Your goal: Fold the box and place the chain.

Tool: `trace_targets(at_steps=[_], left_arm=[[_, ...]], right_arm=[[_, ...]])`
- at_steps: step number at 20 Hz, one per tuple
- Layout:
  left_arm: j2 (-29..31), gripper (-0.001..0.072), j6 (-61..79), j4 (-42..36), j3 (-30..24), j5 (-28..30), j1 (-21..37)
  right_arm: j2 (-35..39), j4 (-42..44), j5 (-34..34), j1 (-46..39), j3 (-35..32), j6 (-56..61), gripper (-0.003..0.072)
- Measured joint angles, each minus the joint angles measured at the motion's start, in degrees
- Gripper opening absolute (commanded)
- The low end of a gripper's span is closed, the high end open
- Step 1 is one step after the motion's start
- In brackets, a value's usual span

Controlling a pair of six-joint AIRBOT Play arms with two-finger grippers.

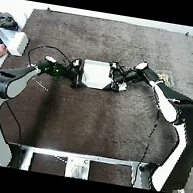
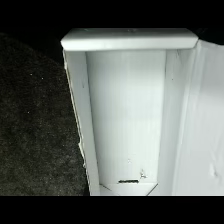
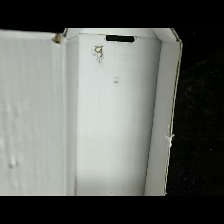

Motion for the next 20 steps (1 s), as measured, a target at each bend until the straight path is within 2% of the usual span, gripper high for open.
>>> trace_targets(at_steps=[13,14,20], left_arm=[[0.0,0.0474,0.0,0.0,0.0,0.0,0.0],[0.0,0.0474,0.0,0.0,0.0,0.1,0.0],[0.0,0.0474,0.1,0.0,0.0,0.1,0.0]], right_arm=[[0.0,0.0,0.0,0.0,0.0,0.0,0.0433],[0.0,0.0,0.0,0.0,0.0,0.0,0.0588],[0.7,-0.5,0.3,-0.2,0.0,0.4,0.0603]])
